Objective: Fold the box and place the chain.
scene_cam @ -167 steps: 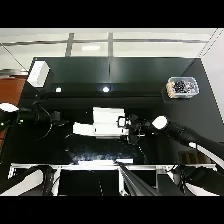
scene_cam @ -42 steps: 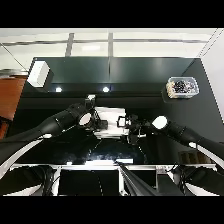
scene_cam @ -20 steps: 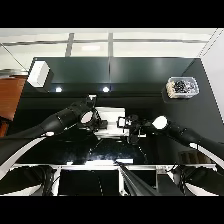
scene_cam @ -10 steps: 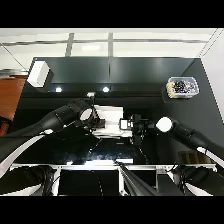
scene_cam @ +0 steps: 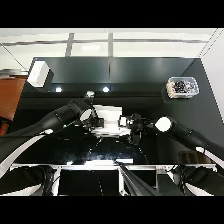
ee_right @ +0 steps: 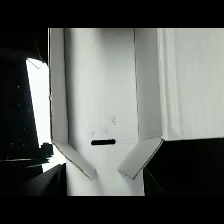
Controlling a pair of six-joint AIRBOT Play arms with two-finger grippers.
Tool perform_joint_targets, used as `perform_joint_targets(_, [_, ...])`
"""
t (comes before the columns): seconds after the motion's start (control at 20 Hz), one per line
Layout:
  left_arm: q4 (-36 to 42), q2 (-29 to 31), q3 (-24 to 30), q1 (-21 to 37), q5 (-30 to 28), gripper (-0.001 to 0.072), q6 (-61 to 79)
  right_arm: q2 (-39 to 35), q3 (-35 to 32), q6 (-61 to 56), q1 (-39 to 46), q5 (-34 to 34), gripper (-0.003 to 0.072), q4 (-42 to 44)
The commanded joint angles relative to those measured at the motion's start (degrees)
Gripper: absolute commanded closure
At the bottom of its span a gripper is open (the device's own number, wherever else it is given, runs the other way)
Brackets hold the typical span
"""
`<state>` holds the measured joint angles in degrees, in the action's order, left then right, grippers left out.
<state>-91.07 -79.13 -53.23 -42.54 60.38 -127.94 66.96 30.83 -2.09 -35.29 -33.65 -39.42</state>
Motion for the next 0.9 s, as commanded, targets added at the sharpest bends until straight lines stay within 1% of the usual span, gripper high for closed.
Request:
perform_joint_targets(0.0, [-0.13,-0.07,0.09,0.02,-0.46,0.0676,-0.02,0.98,0.04,0.55,-0.96,3.02,0.0220,2.36])
perform_joint_targets(0.05, [-0.13,-0.07,0.09,0.02,-0.44,0.0676,-0.02,1.09,0.04,0.55,-0.94,3.32,0.0273,2.36])
perform_joint_targets(0.15, [-0.13,-0.11,0.09,0.02,-0.44,0.0676,0.00,1.11,0.04,0.55,-0.96,3.17,0.0275,2.38])
perform_joint_targets(0.2, [-0.13,-0.24,0.09,0.02,-0.46,0.0676,0.00,1.16,0.04,0.55,-0.96,2.97,0.0311,2.38])
perform_joint_targets(0.25, [0.04,-0.44,0.09,0.02,-0.44,0.0676,0.00,1.29,0.04,0.52,-0.96,2.78,0.0409,2.43])
perform_joint_targets(0.3, [0.04,-0.70,0.09,0.00,-0.42,0.0676,0.00,1.46,0.04,0.52,-0.96,2.62,0.0426,2.73])
perform_joint_targets(0.45, [0.09,-0.90,0.07,0.02,-0.33,0.0676,-0.02,2.10,0.04,0.52,-0.96,2.62,0.0435,4.52])
perform_joint_targets(0.5, [0.09,-0.90,0.07,0.02,-0.33,0.0676,-0.02,2.40,0.04,0.52,-0.98,2.64,0.0487,5.46])
perform_joint_targets(0.75, [0.26,-0.90,0.07,0.00,-0.31,0.0676,-0.02,3.54,0.04,0.55,-3.80,4.81,0.0483,6.47])
perform_joint_targets(0.85, [0.26,-0.90,0.07,0.02,-0.22,0.0676,-0.02,4.04,0.04,0.52,-4.81,7.13,0.0483,7.58])
